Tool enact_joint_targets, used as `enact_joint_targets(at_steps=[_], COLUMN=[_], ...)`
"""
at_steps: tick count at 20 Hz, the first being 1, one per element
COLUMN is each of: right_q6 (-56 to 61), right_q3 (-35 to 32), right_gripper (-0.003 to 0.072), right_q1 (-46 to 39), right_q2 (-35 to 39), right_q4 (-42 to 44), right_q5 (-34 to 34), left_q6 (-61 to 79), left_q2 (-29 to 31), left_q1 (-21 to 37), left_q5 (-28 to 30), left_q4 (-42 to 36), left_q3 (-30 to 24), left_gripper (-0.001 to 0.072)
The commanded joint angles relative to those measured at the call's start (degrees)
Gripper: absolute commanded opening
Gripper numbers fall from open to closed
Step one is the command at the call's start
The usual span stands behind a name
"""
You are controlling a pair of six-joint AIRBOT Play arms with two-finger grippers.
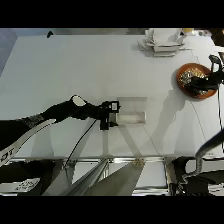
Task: Fold the box and place the chain.
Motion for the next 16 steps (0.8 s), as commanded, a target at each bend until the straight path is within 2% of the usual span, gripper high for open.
enact_joint_targets(at_steps=[1,5,6,7,12,16], right_q6=[-0.4,1.2,1.3,1.2,-1.2,-2.1], right_q3=[0.1,0.1,0.1,0.1,0.1,0.1], right_gripper=[0.0175,0.0151,0.0032,0.0016,0.0016,0.0016], right_q1=[0.0,0.0,0.0,0.0,0.0,0.0], right_q2=[-0.3,-1.1,-1.1,-1.0,2.2,10.1], right_q4=[0.5,-1.7,-1.9,-1.9,-1.9,-0.4], right_q5=[-0.7,0.8,1.2,1.5,4.5,6.2], left_q6=[0.0,0.0,0.0,0.0,0.0,0.0], left_q2=[0.0,0.0,0.0,0.0,0.0,0.0], left_q1=[0.0,0.0,0.0,0.0,0.0,0.0], left_q5=[0.0,0.0,0.0,0.0,0.0,0.0], left_q4=[0.0,0.0,0.0,0.0,0.0,0.0], left_q3=[0.0,0.0,0.0,0.0,0.0,0.0], left_gripper=[0.0205,0.0205,0.0205,0.0205,0.0205,0.0205])
